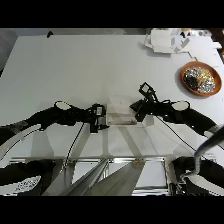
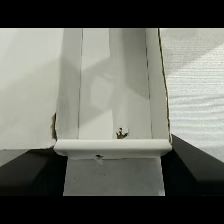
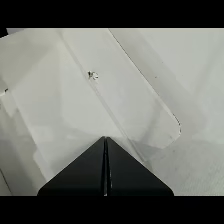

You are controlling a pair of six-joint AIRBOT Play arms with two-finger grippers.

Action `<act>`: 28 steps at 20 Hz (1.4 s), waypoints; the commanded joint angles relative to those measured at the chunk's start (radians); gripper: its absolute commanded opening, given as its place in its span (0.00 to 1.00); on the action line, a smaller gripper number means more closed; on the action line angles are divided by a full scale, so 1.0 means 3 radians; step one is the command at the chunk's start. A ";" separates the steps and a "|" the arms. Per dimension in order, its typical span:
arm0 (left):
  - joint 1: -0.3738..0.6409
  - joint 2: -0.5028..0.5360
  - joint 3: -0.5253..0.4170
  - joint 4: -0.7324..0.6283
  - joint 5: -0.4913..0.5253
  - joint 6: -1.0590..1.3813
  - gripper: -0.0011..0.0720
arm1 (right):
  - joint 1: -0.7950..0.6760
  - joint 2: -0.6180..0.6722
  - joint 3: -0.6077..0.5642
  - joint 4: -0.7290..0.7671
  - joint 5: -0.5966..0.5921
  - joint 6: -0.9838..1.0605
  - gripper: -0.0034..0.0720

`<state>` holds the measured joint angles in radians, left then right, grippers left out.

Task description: Fold the box and place the chain.

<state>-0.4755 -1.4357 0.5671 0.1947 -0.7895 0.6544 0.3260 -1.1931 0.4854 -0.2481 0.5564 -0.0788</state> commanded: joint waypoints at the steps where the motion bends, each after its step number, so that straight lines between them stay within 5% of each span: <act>1: 0.0001 -0.0001 0.0003 0.0000 0.0001 0.0000 0.09 | -0.0001 -0.0001 0.0065 -0.0081 0.0228 0.0202 0.07; 7: 0.0001 -0.0001 0.0003 0.0000 0.0003 0.0000 0.09 | -0.0196 0.0476 0.0529 -0.1012 0.1096 0.0777 0.07; 12: 0.0001 -0.0001 0.0003 0.0000 0.0001 0.0000 0.09 | -0.0189 0.0713 0.0532 -0.2890 0.1637 0.0675 0.07; 14: 0.0001 -0.0001 0.0003 0.0000 -0.0001 0.0000 0.09 | -0.0209 0.0689 0.0528 -0.3283 0.1642 0.0707 0.07; 15: 0.0001 -0.0001 0.0003 0.0000 0.0001 0.0000 0.09 | -0.0258 0.0656 0.0528 -0.3188 0.1567 0.0652 0.08; 17: 0.0001 -0.0001 0.0003 0.0000 0.0001 0.0000 0.09 | -0.0273 0.0562 0.0491 -0.2866 0.1223 0.0488 0.63; 18: 0.0001 -0.0001 0.0003 0.0000 0.0001 0.0000 0.09 | -0.0273 0.0504 0.0459 -0.2689 0.1088 0.0310 0.65; 21: 0.0001 -0.0001 0.0003 0.0000 0.0000 0.0000 0.09 | -0.0273 0.0318 0.0412 -0.2536 0.1176 -0.0240 0.42; 25: 0.0001 -0.0001 0.0003 0.0000 0.0001 0.0000 0.09 | -0.0273 0.0209 0.0313 -0.2145 0.1185 -0.0669 0.27; 28: 0.0001 -0.0001 0.0003 0.0000 0.0000 0.0000 0.09 | -0.0273 0.0114 0.0298 -0.1949 0.1156 -0.0730 0.27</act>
<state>-0.4755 -1.4357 0.5671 0.1944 -0.7895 0.6544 0.2443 -1.1324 0.5831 -0.9092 0.9092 -0.2375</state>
